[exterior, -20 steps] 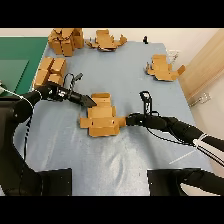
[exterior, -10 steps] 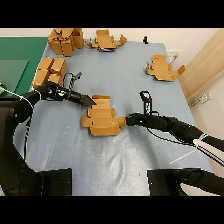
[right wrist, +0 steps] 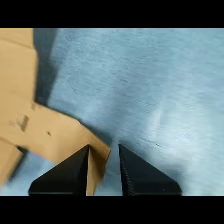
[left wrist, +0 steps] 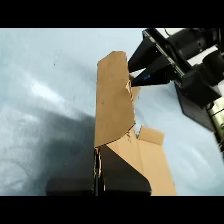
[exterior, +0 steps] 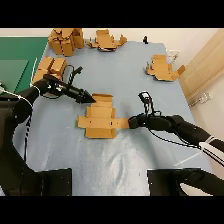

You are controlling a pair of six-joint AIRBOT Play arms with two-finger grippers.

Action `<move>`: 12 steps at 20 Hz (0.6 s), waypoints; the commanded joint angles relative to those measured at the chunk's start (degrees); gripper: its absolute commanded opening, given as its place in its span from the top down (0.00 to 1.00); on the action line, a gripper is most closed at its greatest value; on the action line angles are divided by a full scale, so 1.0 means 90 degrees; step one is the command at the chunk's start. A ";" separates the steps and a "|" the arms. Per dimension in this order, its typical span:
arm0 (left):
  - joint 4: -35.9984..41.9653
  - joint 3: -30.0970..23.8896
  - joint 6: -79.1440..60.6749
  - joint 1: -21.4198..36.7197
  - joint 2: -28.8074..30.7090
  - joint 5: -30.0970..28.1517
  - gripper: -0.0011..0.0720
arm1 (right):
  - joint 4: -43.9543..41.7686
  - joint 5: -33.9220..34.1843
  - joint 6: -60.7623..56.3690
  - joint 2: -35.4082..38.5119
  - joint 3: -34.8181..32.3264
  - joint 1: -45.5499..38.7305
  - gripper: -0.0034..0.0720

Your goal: Fold the box.

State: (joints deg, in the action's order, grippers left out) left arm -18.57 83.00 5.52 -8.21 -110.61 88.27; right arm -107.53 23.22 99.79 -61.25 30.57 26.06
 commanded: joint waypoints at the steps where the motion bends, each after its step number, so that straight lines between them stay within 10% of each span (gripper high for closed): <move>1: 0.0012 0.0221 -0.1154 -0.0027 0.0304 -0.0163 0.97 | 0.2028 0.1447 -0.0624 0.0709 0.0010 -0.0219 0.54; 6: 0.0017 0.0012 -0.2283 -0.0253 0.0855 -0.0537 0.97 | 0.3019 0.2217 0.0022 0.2038 0.0056 0.0029 0.54; 12: 0.0406 -0.1705 -0.3689 -0.0345 0.1552 -0.1447 0.97 | 0.2800 0.1977 0.1496 0.2115 0.0100 0.1749 0.54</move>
State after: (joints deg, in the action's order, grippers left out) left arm -16.62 73.89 -19.92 -11.05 -99.39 78.89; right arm -82.61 41.71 107.18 -42.04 31.33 35.27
